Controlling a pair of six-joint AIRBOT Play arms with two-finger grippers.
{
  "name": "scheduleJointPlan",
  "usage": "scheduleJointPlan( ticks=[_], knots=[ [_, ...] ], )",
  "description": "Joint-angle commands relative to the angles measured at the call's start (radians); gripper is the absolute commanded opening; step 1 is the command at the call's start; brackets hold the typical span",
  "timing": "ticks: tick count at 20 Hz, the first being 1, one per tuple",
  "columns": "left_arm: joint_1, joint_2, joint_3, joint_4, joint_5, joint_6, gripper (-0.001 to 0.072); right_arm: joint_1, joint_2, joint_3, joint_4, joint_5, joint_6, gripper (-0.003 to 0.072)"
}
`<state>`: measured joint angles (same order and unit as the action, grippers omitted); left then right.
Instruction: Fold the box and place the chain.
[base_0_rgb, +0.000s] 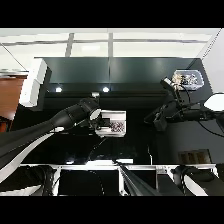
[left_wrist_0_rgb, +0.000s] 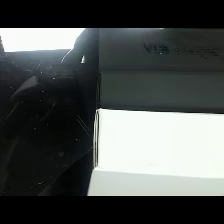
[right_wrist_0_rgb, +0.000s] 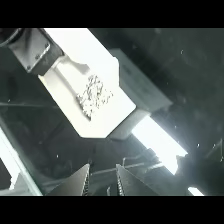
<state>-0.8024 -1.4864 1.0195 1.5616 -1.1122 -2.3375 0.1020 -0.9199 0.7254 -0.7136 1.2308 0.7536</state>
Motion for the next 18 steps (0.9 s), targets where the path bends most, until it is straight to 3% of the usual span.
scheduleJointPlan(
  ticks=[1, 3, 4, 5, 6, 11, 14, 16, 18],
  knots=[
    [0.0, -0.002, 0.0, 0.001, -0.024, 0.001, 0.0035, -0.027, 0.002, 0.001, 0.0, 0.047, 0.013, 0.0186],
    [0.0, 0.007, 0.0, 0.0, -0.023, -0.001, 0.0038, -0.027, 0.001, -0.001, -0.003, 0.047, 0.013, 0.0186],
    [0.0, 0.014, 0.001, 0.0, -0.021, -0.005, 0.0112, -0.027, 0.001, -0.001, -0.002, 0.042, 0.013, 0.0186],
    [-0.002, 0.023, 0.005, 0.002, -0.022, -0.005, 0.033, -0.027, 0.001, -0.001, -0.002, 0.037, 0.013, 0.0186],
    [-0.004, 0.036, 0.014, 0.01, -0.022, -0.004, 0.0452, -0.027, 0.001, -0.001, -0.002, 0.031, 0.013, 0.0186],
    [-0.011, 0.21, 0.024, 0.138, -0.033, 0.071, 0.0452, -0.027, 0.001, -0.001, -0.002, -0.006, 0.013, 0.0186],
    [-0.004, 0.346, -0.001, 0.282, -0.101, 0.118, 0.0451, -0.027, 0.001, -0.001, -0.002, -0.027, 0.013, 0.0186],
    [0.055, 0.449, -0.074, 0.365, -0.119, 0.122, 0.0449, -0.027, 0.001, -0.001, -0.002, -0.044, 0.013, 0.0186],
    [0.195, 0.549, -0.18, 0.341, -0.072, 0.163, 0.0449, -0.027, 0.001, -0.001, -0.001, -0.056, 0.013, 0.0187]
  ],
)
